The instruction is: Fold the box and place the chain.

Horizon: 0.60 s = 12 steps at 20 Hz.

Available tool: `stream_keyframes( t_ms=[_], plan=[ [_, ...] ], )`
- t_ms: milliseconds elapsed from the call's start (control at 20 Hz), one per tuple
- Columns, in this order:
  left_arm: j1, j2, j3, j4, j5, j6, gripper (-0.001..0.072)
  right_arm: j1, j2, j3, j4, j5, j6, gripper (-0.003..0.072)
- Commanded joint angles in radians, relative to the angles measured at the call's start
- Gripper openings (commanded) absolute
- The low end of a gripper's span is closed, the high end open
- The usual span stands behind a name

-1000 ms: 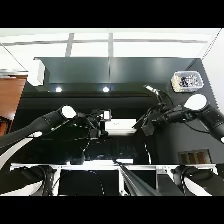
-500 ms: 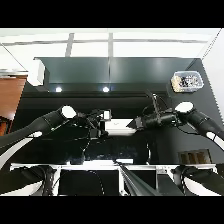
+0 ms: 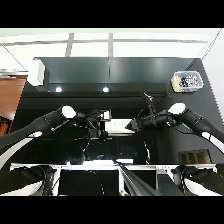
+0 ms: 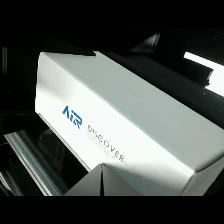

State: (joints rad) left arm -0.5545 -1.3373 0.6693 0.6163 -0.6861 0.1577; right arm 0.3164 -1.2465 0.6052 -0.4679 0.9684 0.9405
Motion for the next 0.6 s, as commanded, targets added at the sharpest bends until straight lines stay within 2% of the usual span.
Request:
stream_keyframes(
  t_ms=[0, 200, 450, 500, 550],
  plan=[
    [0.000, 0.000, 0.001, 0.000, 0.002, -0.001, 0.0346, -0.006, 0.006, 0.045, -0.039, 0.076, -0.018, 0.0012],
    [0.000, 0.000, 0.001, 0.000, 0.002, -0.007, 0.0346, -0.112, 0.093, 0.159, -0.116, 0.260, -0.014, 0.0012],
    [0.000, 0.003, 0.003, 0.000, 0.002, -0.008, 0.0357, -0.339, 0.295, 0.192, -0.376, 0.296, 0.084, 0.0012],
    [0.000, 0.011, 0.007, 0.000, 0.002, -0.008, 0.0484, -0.385, 0.328, 0.192, -0.422, 0.312, 0.106, 0.0012],
    [0.000, 0.026, 0.010, 0.000, 0.004, -0.009, 0.0720, -0.425, 0.351, 0.192, -0.443, 0.334, 0.108, 0.0012]
  ],
)
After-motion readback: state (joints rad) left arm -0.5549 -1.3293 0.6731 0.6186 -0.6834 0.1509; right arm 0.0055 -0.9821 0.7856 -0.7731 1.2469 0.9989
